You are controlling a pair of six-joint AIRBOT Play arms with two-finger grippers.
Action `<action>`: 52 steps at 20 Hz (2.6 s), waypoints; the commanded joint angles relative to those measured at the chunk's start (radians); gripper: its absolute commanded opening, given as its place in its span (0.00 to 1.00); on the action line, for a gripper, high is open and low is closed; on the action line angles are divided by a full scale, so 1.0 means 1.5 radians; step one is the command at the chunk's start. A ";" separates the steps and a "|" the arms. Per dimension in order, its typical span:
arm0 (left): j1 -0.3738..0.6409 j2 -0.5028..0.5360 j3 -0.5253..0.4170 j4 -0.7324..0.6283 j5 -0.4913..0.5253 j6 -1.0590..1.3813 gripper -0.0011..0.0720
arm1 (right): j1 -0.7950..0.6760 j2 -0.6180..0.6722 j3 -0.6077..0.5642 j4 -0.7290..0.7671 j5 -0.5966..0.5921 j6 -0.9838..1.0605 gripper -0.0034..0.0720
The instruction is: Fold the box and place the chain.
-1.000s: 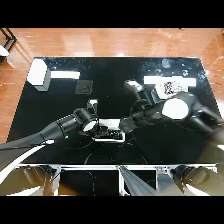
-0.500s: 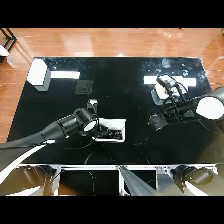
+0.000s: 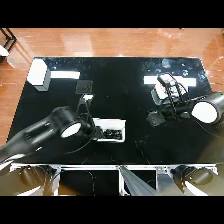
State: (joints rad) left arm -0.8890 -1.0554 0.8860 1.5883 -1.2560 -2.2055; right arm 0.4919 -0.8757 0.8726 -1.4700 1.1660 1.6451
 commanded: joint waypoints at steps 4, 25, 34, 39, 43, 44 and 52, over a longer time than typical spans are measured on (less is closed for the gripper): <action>0.110 0.229 -0.075 0.099 -0.063 0.196 0.87 | 0.081 -0.058 0.003 0.059 -0.228 0.078 0.98; 0.531 0.241 -0.172 -0.284 -0.016 0.510 0.87 | 0.128 -0.315 0.232 0.251 0.088 -0.446 0.98; 0.531 0.240 -0.172 -0.284 -0.015 0.510 0.87 | 0.128 -0.338 0.231 0.263 0.096 -0.512 0.98; 0.531 0.241 -0.172 -0.285 -0.015 0.510 0.87 | 0.129 -0.341 0.231 0.263 0.107 -0.512 0.98; 0.531 0.241 -0.172 -0.284 -0.015 0.510 0.87 | 0.136 -0.370 0.231 0.264 0.113 -0.511 0.98; 0.531 0.241 -0.172 -0.284 -0.016 0.510 0.87 | 0.140 -0.376 0.231 0.262 0.110 -0.511 0.98; 0.531 0.241 -0.172 -0.285 -0.016 0.510 0.87 | 0.158 -0.381 0.231 0.205 0.076 -0.511 0.98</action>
State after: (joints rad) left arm -0.0933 -0.6952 0.6289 1.1614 -1.2797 -1.4403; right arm 0.7250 -1.4452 1.2198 -1.1450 1.2896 0.8780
